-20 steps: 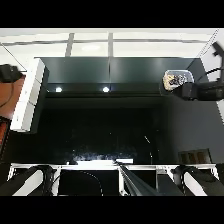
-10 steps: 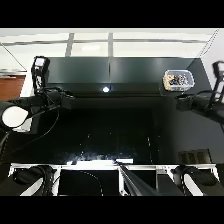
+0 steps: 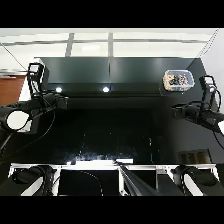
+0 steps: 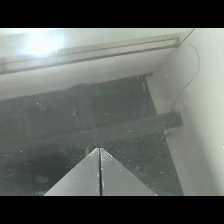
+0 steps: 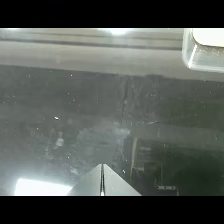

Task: Fold the box and place the chain.

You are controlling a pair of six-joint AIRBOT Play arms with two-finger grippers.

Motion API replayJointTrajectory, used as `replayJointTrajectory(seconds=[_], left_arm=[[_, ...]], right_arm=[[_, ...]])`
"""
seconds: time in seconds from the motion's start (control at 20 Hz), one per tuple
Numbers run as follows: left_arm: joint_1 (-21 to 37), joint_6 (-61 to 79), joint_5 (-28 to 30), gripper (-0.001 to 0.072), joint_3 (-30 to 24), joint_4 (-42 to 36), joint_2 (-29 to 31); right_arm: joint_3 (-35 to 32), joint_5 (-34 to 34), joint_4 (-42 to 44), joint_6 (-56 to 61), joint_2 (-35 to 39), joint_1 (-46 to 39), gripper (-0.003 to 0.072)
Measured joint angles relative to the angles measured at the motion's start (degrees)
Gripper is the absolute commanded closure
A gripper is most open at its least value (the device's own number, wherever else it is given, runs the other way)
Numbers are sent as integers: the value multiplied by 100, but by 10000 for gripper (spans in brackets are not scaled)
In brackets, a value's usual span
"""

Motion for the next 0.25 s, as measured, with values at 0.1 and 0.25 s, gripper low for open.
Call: replayJointTrajectory(seconds=[0.1,0.25], left_arm=[[13,0,11,675,-9,7,0],[22,0,22,675,-15,15,0]], right_arm=[[-11,2,-4,9,0,0,664],[-17,11,-7,13,0,0,664]])
